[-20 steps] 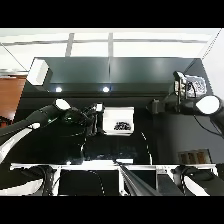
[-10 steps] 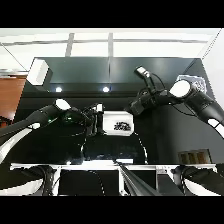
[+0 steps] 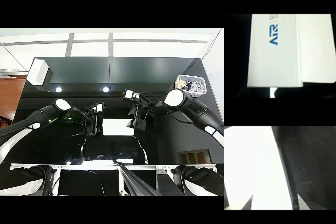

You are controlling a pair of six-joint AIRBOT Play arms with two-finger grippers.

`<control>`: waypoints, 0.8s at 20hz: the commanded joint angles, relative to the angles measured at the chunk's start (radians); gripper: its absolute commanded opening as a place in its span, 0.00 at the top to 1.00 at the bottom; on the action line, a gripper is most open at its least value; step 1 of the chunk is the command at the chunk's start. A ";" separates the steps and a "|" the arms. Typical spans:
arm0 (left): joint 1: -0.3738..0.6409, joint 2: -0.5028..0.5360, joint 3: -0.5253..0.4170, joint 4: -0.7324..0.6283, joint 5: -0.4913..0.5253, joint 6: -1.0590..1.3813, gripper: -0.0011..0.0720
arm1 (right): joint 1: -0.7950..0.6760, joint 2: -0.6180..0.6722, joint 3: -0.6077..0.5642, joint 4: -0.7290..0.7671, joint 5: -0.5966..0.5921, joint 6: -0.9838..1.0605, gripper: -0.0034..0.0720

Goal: Fold the box and place the chain.

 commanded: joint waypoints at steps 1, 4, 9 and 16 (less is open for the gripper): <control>0.000 -0.001 0.000 0.001 0.001 0.000 0.50 | 0.036 0.001 -0.011 0.033 -0.002 -0.113 0.09; 0.000 -0.001 0.000 0.001 0.001 0.000 0.50 | 0.087 0.000 -0.011 0.034 -0.001 -0.113 0.09; 0.000 -0.001 0.000 0.001 -0.003 0.000 0.50 | 0.095 0.001 -0.010 -0.002 -0.129 -0.047 0.09; 0.000 -0.001 0.000 0.001 -0.006 0.000 0.50 | 0.092 0.001 0.005 -0.002 -0.112 0.014 0.50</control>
